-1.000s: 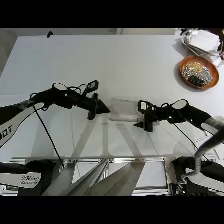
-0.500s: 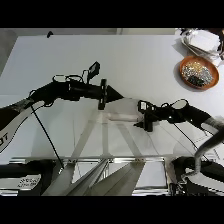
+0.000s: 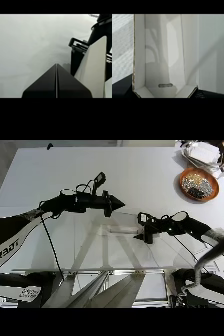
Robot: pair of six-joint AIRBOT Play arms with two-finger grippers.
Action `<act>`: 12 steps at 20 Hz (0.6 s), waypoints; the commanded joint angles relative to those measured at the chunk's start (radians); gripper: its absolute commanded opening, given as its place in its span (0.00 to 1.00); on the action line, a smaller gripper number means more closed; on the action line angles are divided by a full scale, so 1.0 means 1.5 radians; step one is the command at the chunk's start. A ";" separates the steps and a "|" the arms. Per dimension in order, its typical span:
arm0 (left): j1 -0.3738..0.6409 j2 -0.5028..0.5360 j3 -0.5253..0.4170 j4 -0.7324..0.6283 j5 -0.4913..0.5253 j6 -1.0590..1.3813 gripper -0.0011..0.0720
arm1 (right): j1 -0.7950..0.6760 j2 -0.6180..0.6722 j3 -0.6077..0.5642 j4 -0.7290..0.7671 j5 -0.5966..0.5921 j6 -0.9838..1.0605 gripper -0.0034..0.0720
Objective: Fold the box and place the chain.
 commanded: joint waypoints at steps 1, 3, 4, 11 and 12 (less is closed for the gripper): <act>0.038 0.034 0.002 -0.037 -0.069 0.047 0.02 | 0.000 0.001 0.000 0.000 0.000 0.000 0.44; 0.070 0.066 0.002 0.060 -0.166 0.015 0.02 | 0.000 0.001 0.000 0.000 0.000 0.000 0.44; 0.074 0.074 0.002 0.106 -0.215 -0.013 0.02 | 0.000 0.001 0.000 0.000 0.000 0.000 0.44; -0.025 0.050 0.008 0.168 -0.126 -0.021 0.01 | 0.000 0.001 0.000 0.000 0.000 0.000 0.44; -0.034 0.033 0.016 0.168 -0.127 -0.022 0.01 | 0.000 0.001 0.000 0.000 0.000 0.000 0.44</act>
